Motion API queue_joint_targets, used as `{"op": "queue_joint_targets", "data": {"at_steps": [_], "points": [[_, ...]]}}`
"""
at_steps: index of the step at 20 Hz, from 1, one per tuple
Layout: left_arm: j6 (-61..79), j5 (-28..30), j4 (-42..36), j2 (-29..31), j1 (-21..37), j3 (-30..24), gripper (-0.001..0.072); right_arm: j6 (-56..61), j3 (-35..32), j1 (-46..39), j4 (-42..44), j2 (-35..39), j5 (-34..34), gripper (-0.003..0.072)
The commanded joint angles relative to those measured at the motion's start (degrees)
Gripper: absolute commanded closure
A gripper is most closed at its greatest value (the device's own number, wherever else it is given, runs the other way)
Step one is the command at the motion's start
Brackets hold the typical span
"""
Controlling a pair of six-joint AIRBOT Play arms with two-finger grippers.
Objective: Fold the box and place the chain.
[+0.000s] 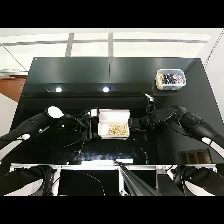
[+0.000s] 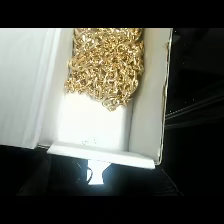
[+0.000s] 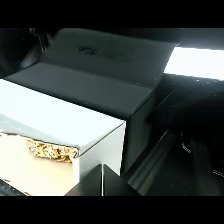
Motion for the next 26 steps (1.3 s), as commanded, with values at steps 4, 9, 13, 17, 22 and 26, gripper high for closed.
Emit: {"op": "queue_joint_targets", "data": {"at_steps": [4, 9, 13, 17, 22, 26], "points": [[-1.05, -1.05, 1.36, 0.04, 1.31, 0.0, 0.0009, 0.0, 0.0, 0.0, -0.63, -0.02, -0.26, 0.0666], [1.88, -0.7, 1.62, 0.04, 1.22, 0.13, 0.0009, 0.0, 0.0, 0.0, -0.63, -0.02, -0.26, 0.0667], [8.96, -0.37, -1.77, 0.04, 1.18, 0.24, 0.0009, 0.0, 0.0, 0.0, -0.63, -0.02, -0.59, 0.0666], [9.79, -0.46, -3.26, 0.02, 1.01, 0.24, 0.0009, -0.02, 0.0, 0.0, -0.66, -0.02, -0.7, 0.0666], [9.7, -1.33, -3.3, -0.61, 0.22, 0.24, 0.001, 0.0, 0.0, 0.0, -0.63, -0.02, -0.7, 0.0666], [9.68, -3.32, -2.69, -1.84, -0.59, 0.37, 0.001, 0.0, 0.0, 0.0, -0.63, -0.02, -0.72, 0.0667]]}}
